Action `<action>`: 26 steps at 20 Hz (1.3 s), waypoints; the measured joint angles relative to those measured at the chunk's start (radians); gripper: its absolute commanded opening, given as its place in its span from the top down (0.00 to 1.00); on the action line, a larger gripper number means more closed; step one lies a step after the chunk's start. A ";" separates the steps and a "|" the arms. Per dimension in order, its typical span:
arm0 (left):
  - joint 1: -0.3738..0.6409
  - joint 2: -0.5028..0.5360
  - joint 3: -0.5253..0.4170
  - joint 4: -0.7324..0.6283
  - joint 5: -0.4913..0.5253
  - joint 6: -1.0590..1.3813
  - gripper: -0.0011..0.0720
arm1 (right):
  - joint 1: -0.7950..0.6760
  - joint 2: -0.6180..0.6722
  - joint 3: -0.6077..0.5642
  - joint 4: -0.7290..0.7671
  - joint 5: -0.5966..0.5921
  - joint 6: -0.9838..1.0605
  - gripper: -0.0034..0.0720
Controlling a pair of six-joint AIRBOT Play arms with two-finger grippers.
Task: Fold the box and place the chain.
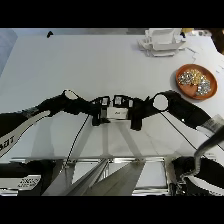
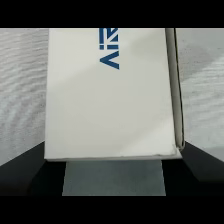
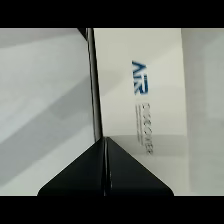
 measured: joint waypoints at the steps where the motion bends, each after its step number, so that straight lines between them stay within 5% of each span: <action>1: 0.000 0.000 0.000 0.000 0.000 0.000 0.89 | 0.000 0.013 0.000 -0.014 -0.009 0.027 0.93; 11: 0.000 0.000 0.000 0.001 0.002 0.001 0.89 | -0.033 0.051 0.001 -0.137 0.011 0.283 0.94; 26: 0.000 0.000 0.000 0.001 0.002 0.003 0.89 | -0.082 0.027 0.001 -0.097 0.106 0.335 0.94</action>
